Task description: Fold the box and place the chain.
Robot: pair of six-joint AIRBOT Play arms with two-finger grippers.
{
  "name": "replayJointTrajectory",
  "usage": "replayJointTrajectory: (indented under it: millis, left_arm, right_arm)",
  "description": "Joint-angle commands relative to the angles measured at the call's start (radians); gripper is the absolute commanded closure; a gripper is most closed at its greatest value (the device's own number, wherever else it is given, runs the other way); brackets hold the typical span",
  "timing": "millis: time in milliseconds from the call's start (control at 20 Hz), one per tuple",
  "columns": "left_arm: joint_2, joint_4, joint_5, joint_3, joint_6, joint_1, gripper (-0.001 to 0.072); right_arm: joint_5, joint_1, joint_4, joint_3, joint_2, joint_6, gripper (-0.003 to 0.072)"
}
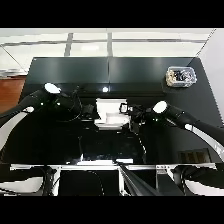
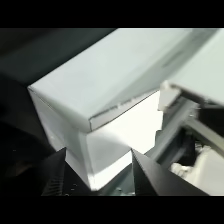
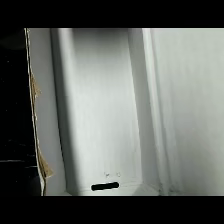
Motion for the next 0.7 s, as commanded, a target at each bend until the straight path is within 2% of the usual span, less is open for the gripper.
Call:
replayJointTrajectory:
  millis: [0, 100, 250, 400, 650]
  left_arm:
    - [0.000, 0.154, 0.047, 0.077, -0.176, -0.068, 0.0235]
    - [0.000, 0.244, 0.062, 0.113, -0.284, -0.107, 0.0235]
    - [0.000, 0.294, 0.082, 0.142, -0.370, -0.159, 0.0236]
    - [0.000, 0.308, 0.081, 0.146, -0.433, -0.195, 0.0268]
    - [0.000, 0.491, 0.089, 0.146, -0.614, -0.256, 0.0274]
  right_arm:
    - [0.000, 0.000, 0.000, 0.000, 0.000, 0.000, 0.0350]
    - [0.000, 0.000, 0.001, 0.000, 0.000, 0.000, 0.0350]
    - [0.000, 0.000, 0.001, 0.000, 0.000, 0.000, 0.0349]
    - [0.000, 0.000, 0.001, 0.000, 0.000, 0.000, 0.0349]
    - [0.000, 0.000, 0.001, 0.000, 0.000, 0.000, 0.0350]
